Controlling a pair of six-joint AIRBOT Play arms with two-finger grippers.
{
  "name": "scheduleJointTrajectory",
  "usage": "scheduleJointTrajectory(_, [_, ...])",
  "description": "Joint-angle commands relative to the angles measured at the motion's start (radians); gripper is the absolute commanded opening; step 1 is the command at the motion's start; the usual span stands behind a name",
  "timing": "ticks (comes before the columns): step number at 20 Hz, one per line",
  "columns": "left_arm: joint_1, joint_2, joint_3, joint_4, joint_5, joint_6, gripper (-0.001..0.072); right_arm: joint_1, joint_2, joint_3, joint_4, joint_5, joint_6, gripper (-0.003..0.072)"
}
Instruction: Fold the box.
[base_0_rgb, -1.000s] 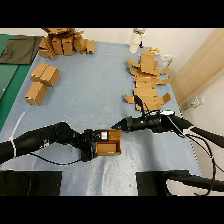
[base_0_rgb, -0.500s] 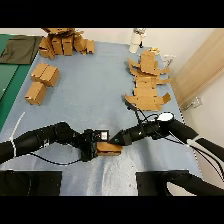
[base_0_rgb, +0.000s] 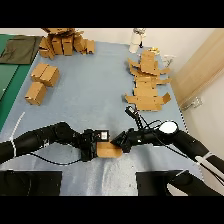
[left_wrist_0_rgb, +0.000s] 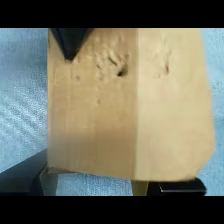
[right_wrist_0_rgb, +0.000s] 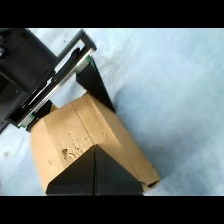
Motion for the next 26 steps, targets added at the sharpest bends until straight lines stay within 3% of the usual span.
scheduleJointTrajectory(1, [0.001, 0.0, 0.001, 0.001, 0.0, 0.0, 0.0596, 0.116, 0.097, -0.006, -0.034, -0.207, -0.064, 0.0002])
scheduleJointTrajectory(5, [0.001, 0.0, 0.001, 0.0, 0.0, 0.0, 0.0596, 0.298, 0.205, -0.006, -0.261, -0.396, -0.064, 0.0004])
scheduleJointTrajectory(7, [0.001, 0.0, 0.001, 0.001, 0.0, 0.0, 0.0596, 0.379, 0.203, -0.009, -0.397, -0.402, -0.064, 0.0006])
scheduleJointTrajectory(9, [0.001, 0.0, 0.001, 0.0, 0.0, 0.001, 0.0597, 0.44, 0.192, -0.009, -0.51, -0.396, -0.063, 0.0107])
scheduleJointTrajectory(11, [0.001, 0.0, 0.001, 0.001, 0.0, 0.0, 0.0596, 0.458, 0.195, -0.008, -0.587, -0.397, -0.06, 0.0108])
scheduleJointTrajectory(15, [0.001, 0.0, 0.001, 0.0, 0.0, 0.0, 0.0597, 0.458, 0.238, -0.008, -0.593, -0.39, -0.06, 0.0118])
scheduleJointTrajectory(16, [0.001, 0.0, 0.001, 0.0, 0.0, 0.0, 0.0597, 0.457, 0.255, -0.008, -0.593, -0.372, -0.059, 0.0247])
scheduleJointTrajectory(17, [0.001, 0.0, 0.001, 0.001, 0.0, 0.0, 0.0596, 0.458, 0.269, -0.008, -0.593, -0.337, -0.059, 0.0307])
scheduleJointTrajectory(19, [0.001, 0.0, 0.001, 0.0, 0.0, 0.0, 0.0596, 0.457, 0.271, -0.009, -0.594, -0.279, -0.051, 0.0307])
scheduleJointTrajectory(23, [0.001, 0.0, 0.001, 0.001, 0.0, 0.0, 0.0596, 0.456, 0.233, -0.01, -0.603, -0.275, -0.052, 0.032])
scheduleJointTrajectory(24, [0.001, 0.0, 0.001, 0.0, 0.0, 0.0, 0.0596, 0.457, 0.224, -0.01, -0.604, -0.276, -0.052, 0.0451])
scheduleJointTrajectory(26, [0.001, 0.0, 0.001, 0.001, 0.0, 0.0, 0.0596, 0.457, 0.204, -0.01, -0.605, -0.276, -0.053, 0.0488])
